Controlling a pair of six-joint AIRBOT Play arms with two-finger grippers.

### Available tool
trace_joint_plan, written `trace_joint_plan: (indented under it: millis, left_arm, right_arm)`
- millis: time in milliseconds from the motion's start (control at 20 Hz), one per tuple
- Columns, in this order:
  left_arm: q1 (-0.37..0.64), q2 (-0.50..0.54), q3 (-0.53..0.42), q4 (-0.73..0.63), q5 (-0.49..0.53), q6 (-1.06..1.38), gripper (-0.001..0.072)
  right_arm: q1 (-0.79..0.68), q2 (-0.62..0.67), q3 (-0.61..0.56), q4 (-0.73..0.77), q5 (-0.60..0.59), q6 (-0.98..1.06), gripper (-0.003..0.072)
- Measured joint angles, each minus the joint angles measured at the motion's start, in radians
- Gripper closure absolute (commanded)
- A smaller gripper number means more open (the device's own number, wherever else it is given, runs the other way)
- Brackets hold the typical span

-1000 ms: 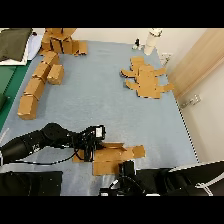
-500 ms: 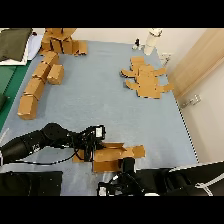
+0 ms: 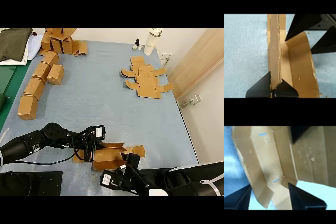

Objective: Fold the box.

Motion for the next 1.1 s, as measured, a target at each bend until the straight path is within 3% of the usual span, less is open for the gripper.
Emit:
trace_joint_plan:
  millis: [700,900,1100]
  left_arm:
    - [0.000,0.000,0.000,0.000,0.000,0.000,0.0697]
    - [0.000,0.000,0.000,0.000,0.000,0.000,0.0697]
    - [0.000,0.000,0.000,0.000,0.000,0.000,0.0697]
  right_arm:
    - [-0.080,0.082,-0.049,-0.064,-0.015,-0.027,-0.0034]
    - [-0.197,0.165,-0.105,-0.025,0.111,-0.074,-0.0034]
    - [-0.406,0.255,-0.139,0.140,0.265,-0.352,-0.0034]
